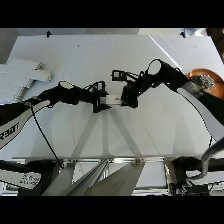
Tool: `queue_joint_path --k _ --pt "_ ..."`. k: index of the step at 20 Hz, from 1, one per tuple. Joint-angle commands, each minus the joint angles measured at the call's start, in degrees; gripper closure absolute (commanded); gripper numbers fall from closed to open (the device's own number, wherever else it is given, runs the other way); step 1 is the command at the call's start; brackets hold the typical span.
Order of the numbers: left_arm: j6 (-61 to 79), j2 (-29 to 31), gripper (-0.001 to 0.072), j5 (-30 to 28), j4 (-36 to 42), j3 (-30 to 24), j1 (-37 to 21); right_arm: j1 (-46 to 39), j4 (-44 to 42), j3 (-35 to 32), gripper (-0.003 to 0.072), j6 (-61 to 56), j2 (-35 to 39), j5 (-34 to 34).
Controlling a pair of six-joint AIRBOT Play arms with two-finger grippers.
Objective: Fold the box and place the chain.
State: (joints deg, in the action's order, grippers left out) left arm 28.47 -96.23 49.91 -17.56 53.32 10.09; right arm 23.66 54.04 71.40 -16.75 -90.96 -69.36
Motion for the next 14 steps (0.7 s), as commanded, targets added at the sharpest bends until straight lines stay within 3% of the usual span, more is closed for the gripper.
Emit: queue_joint_path --k 1,4,8,14 --pt "0.15 0.02 0.0316 -0.15 -0.02 0.02 -0.04 -0.04 -0.46 0.09 0.0343 -1.66 2.97 3.34" --pt "0.15 0.02 0.0316 -0.17 -0.04 0.02 -0.02 -0.11 -0.96 0.09 0.0356 -9.35 5.42 5.75" --pt "0.15 0.02 0.0316 -0.17 0.00 0.02 -0.02 -0.11 -6.16 0.07 0.0657 -17.92 4.90 5.86" --pt "0.15 0.02 0.0316 -0.20 -0.02 0.02 -0.02 -0.09 -20.65 0.02 0.0677 -18.91 -2.40 7.61"
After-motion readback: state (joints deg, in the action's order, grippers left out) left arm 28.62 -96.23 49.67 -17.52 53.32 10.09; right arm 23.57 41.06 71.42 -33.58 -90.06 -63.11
